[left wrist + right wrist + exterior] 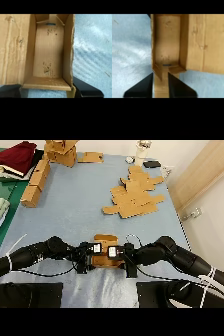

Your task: Fold the box.

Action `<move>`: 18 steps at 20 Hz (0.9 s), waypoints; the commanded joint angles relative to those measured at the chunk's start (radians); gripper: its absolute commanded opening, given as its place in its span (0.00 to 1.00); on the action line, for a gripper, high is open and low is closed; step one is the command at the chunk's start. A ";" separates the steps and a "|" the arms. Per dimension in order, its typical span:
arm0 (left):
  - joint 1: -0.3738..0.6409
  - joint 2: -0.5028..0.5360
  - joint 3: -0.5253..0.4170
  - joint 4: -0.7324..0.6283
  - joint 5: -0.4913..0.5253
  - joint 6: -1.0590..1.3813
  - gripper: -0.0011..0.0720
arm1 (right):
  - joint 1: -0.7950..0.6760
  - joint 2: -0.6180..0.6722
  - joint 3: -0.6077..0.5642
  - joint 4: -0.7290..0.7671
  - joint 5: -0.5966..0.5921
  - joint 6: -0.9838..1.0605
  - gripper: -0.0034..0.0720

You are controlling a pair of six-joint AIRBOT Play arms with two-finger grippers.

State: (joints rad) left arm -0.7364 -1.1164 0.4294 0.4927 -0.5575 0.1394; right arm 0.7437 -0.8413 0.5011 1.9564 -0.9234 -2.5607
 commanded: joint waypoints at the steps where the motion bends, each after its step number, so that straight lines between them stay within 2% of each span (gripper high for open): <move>1: 0.000 0.000 0.001 0.000 0.000 0.000 0.85 | 0.051 -0.008 -0.001 0.013 0.051 -0.041 0.25; 5: 0.000 0.000 0.001 0.000 0.001 0.000 0.85 | 0.069 -0.029 0.000 -0.040 0.163 -0.040 0.25; 11: 0.001 0.000 0.001 0.000 0.000 0.000 0.85 | 0.069 -0.023 -0.001 -0.068 0.047 0.026 0.27; 12: 0.001 0.000 0.001 0.000 0.000 0.000 0.85 | 0.068 -0.023 -0.001 -0.085 0.043 0.026 0.30; 13: 0.001 0.000 0.001 0.000 0.001 0.000 0.85 | 0.068 -0.023 -0.001 -0.105 0.043 0.026 0.42; 15: 0.000 0.000 0.001 0.000 0.000 0.000 0.85 | 0.068 -0.021 0.000 -0.134 0.042 0.032 0.53; 18: 0.000 0.000 0.001 0.000 0.000 0.000 0.85 | 0.069 0.012 0.001 -0.159 0.010 0.105 0.53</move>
State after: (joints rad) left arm -0.7361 -1.1164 0.4290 0.4927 -0.5568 0.1394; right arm 0.8104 -0.8505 0.5007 1.8320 -0.8799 -2.5141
